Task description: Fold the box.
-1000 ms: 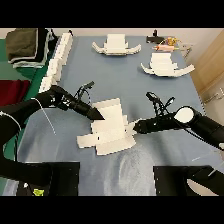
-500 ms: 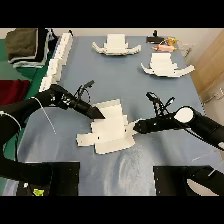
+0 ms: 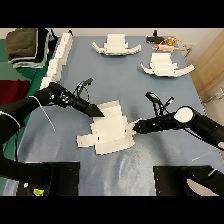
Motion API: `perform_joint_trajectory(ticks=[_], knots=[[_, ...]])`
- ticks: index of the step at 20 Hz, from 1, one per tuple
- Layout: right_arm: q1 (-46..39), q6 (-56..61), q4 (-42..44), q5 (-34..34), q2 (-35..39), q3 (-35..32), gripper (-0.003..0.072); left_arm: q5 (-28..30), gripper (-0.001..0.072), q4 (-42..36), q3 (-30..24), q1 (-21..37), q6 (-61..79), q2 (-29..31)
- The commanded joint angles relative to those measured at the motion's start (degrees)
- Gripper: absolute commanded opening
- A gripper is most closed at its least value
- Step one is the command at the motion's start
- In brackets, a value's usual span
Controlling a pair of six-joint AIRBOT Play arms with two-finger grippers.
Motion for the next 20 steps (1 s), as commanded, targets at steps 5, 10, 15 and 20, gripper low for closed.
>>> perform_joint_trajectory(ticks=[5, 10, 15, 20], knots=[[0.0, 0.0, 0.0, 0.0, 0.0, 0.0, 0.0004, -1.1, 0.0342, 3.8, 0.1, -1.3, -0.1, 0.0], [0.0, 0.0, 0.0, 0.0, 0.0, 0.0, 0.0004, -1.0, 0.0055, 5.0, 0.1, -2.0, 0.2, 0.0], [0.0, 0.0, 0.0, 0.0, 0.0, 0.0, 0.0004, -1.4, 0.0057, 5.0, 0.1, -2.0, 0.0, 0.0], [0.0, 0.0, 0.0, 0.0, 0.0, 0.0, 0.0004, -1.9, 0.0452, 5.0, 0.1, -1.9, -1.5, 0.0]])
